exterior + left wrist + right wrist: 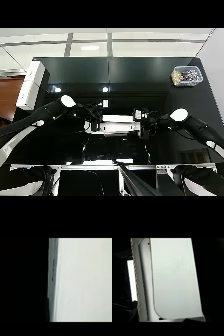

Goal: Fold the box and place the chain.

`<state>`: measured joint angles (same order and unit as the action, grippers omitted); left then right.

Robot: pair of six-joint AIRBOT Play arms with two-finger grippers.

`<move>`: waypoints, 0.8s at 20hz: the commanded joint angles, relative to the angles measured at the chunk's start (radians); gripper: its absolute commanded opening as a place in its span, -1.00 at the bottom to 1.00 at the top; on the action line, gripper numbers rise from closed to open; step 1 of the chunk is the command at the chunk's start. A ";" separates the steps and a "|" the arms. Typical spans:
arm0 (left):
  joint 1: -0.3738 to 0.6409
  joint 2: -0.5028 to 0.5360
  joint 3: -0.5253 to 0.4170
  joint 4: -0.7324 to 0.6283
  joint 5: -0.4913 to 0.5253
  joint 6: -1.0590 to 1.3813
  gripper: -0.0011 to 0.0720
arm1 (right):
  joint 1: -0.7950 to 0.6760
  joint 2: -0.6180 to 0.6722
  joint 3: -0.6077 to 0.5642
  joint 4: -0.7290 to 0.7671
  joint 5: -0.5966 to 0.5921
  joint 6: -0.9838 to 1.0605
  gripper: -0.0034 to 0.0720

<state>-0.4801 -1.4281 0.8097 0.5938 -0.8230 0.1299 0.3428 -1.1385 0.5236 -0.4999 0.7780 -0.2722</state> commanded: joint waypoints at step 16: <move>0.000 -0.001 0.000 -0.002 0.003 -0.002 -0.90 | -0.023 -0.113 0.011 -0.009 -0.006 -0.061 0.75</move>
<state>-0.4801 -1.4284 0.8097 0.5911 -0.8219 0.1272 0.3206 -1.2419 0.5266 -0.5018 0.7807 -0.3618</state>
